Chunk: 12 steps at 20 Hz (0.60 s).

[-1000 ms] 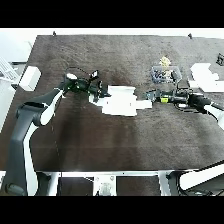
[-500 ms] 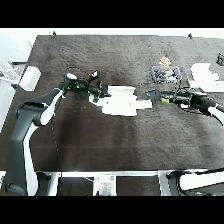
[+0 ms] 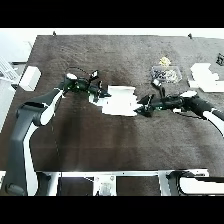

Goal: Fold the box and place the chain.

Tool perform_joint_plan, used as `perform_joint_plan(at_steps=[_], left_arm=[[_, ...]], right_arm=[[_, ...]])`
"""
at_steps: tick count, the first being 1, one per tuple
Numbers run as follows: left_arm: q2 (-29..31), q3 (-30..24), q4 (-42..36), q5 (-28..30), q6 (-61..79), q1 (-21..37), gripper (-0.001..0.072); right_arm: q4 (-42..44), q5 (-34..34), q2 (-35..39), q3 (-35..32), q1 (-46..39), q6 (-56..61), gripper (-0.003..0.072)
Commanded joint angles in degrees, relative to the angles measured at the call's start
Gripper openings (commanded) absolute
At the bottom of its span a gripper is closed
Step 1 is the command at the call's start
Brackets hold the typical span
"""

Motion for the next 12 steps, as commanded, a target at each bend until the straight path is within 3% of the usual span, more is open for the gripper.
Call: perform_joint_plan(at_steps=[1, 12], left_arm=[[0.02, 0.0, -0.04, 0.0, 0.0, 0.07, 0.0023], [0.02, 0.0, -0.17, 0.02, 0.0, 0.07, 0.0023]], right_arm=[[-8.72, -4.22, 0.52, -0.2, 4.15, -2.1, 0.0646], [-14.56, -14.84, 1.55, -0.33, 11.63, -0.61, 0.0646]])
